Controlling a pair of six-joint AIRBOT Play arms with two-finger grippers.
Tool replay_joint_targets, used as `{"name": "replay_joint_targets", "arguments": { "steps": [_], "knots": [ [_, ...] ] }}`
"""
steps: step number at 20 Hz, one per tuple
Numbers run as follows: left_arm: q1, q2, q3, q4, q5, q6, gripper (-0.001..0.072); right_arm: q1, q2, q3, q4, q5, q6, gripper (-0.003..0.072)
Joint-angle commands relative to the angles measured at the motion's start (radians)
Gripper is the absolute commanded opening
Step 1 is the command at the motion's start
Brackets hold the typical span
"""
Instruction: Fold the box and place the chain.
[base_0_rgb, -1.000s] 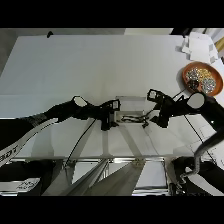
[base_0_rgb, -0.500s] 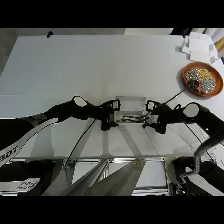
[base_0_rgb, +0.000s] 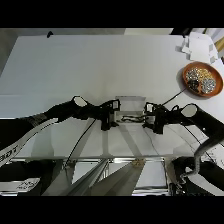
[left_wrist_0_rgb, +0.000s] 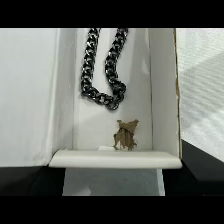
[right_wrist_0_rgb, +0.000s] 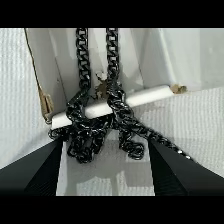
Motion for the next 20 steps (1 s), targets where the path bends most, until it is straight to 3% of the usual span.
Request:
{"name": "replay_joint_targets", "arguments": {
  "steps": [1, 6, 9, 14, 20],
  "knots": [
    [0.0, 0.0, 0.0, 0.001, 0.0, 0.001, 0.0321, 0.0, -0.008, -0.002, 0.005, -0.045, -0.008, 0.0483],
    [0.0, 0.0, 0.0, 0.001, 0.0, 0.001, 0.0321, 0.0, -0.008, -0.002, -0.001, -0.009, -0.008, 0.0156],
    [0.0, 0.0, 0.0, 0.001, 0.0, 0.001, 0.0321, 0.0, -0.007, -0.001, -0.032, 0.018, -0.008, 0.0043],
    [0.0, 0.0, 0.0, 0.001, 0.0, 0.001, 0.0321, 0.0, 0.011, -0.001, -0.109, 0.046, -0.008, 0.0018],
    [0.0, 0.0, 0.0, 0.001, 0.0, 0.001, 0.0321, 0.0, 0.153, -0.001, -0.097, 0.039, -0.007, 0.0018]
  ]
}}
